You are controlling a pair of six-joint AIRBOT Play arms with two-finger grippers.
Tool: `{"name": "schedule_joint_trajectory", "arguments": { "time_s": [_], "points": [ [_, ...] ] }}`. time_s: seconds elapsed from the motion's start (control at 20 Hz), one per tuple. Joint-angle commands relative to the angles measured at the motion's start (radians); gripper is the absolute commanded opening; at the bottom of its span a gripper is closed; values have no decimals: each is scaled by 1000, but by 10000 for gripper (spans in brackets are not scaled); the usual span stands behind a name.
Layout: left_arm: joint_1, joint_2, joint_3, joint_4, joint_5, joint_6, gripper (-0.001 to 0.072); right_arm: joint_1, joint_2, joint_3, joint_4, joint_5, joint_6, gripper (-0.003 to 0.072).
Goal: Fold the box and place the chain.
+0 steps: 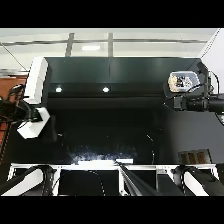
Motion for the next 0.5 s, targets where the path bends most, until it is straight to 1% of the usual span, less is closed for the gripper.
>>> {"name": "schedule_joint_trajectory", "arguments": {
  "time_s": [0.0,0.1,0.2,0.3,0.4,0.45],
  "points": [
    [156,5,-8,-37,111,51,277,0,1,0,0,-8,6,14],
    [153,5,-8,-80,186,114,277,1,1,0,0,-7,19,14],
    [144,-2,-7,-77,268,140,277,1,1,0,0,-18,19,15],
    [134,-23,-7,-94,324,140,277,1,1,0,-1,-32,19,14],
    [116,-60,3,-136,323,215,277,1,1,0,0,-43,19,14],
    [104,-81,8,-136,326,221,277,1,1,0,-1,-43,19,15]
  ]
}}
